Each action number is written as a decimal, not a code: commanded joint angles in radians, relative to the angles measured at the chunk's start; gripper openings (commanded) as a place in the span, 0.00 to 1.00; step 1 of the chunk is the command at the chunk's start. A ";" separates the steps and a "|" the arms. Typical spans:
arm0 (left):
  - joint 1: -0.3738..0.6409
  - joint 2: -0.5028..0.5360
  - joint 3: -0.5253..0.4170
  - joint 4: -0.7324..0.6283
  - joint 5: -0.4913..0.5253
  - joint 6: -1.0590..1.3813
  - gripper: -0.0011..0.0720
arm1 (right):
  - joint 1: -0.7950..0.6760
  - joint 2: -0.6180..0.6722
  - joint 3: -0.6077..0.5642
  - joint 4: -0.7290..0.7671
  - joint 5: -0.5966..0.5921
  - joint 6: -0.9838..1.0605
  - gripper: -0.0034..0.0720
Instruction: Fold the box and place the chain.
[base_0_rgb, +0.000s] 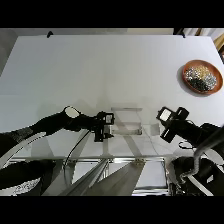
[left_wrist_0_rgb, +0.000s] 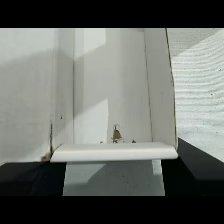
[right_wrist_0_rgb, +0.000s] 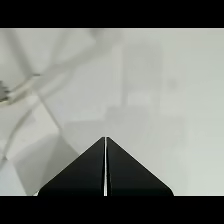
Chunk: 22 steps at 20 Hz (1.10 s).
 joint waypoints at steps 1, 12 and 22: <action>0.001 0.001 0.000 0.001 0.000 0.000 0.06 | 0.001 -0.011 0.000 -0.113 0.080 0.372 0.06; 0.001 0.000 0.000 0.001 0.000 0.000 0.06 | -0.597 -0.293 0.160 0.445 0.326 -0.027 0.06; 0.001 0.001 0.000 0.001 0.000 0.000 0.06 | -0.650 -0.554 0.021 0.663 0.249 -0.219 0.06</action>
